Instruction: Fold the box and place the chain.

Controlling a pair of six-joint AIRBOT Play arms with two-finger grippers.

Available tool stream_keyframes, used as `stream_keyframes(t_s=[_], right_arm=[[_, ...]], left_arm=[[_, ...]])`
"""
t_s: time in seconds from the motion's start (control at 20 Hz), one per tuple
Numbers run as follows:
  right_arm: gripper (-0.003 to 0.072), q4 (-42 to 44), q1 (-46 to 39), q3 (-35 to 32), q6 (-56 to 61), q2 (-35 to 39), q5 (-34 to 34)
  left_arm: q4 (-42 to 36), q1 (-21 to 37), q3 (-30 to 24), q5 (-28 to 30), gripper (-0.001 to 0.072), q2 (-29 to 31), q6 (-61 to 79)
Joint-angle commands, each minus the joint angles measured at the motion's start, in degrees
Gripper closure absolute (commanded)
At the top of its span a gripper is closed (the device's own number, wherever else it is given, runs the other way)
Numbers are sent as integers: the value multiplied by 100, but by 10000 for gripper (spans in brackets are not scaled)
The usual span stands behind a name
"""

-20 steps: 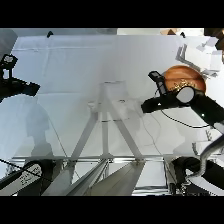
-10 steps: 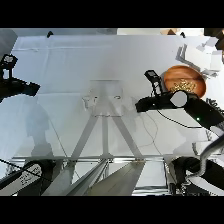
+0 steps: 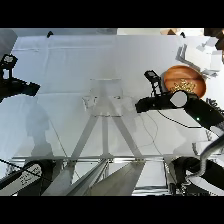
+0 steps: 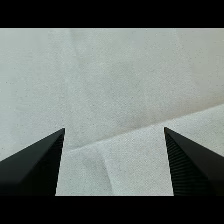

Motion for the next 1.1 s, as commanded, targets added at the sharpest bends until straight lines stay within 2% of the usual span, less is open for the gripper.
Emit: stream_keyframes(t_s=[0.0,0.2,0.35,0.4,0.45,0.6,0.75,0.85,0.95,1.05], right_arm=[[678,2,4,0,0,4,2],[678,2,4,0,0,4,2],[678,2,4,0,0,4,2],[678,2,4,0,0,4,2],[678,2,4,0,0,4,4],[678,2,4,0,0,4,2],[678,4,4,0,0,4,2],[678,2,4,0,0,4,2],[678,2,4,0,0,4,0],[678,4,4,0,0,4,2]], left_arm=[[-92,-2,2,83,11,-7,-2],[-1224,-2,2,-254,12,-7,-26],[-1744,-7,2,-350,14,-9,-730],[-1755,-31,2,-352,64,-9,-765],[-1650,-83,2,-435,196,-9,-752],[-835,-629,2,-708,202,-2,-754],[-920,-1554,2,-498,203,-22,-745],[-599,-2251,46,-251,203,-61,-754],[-55,-2828,352,-199,203,-249,-1248],[195,-3084,879,-457,194,-531,-1663]])
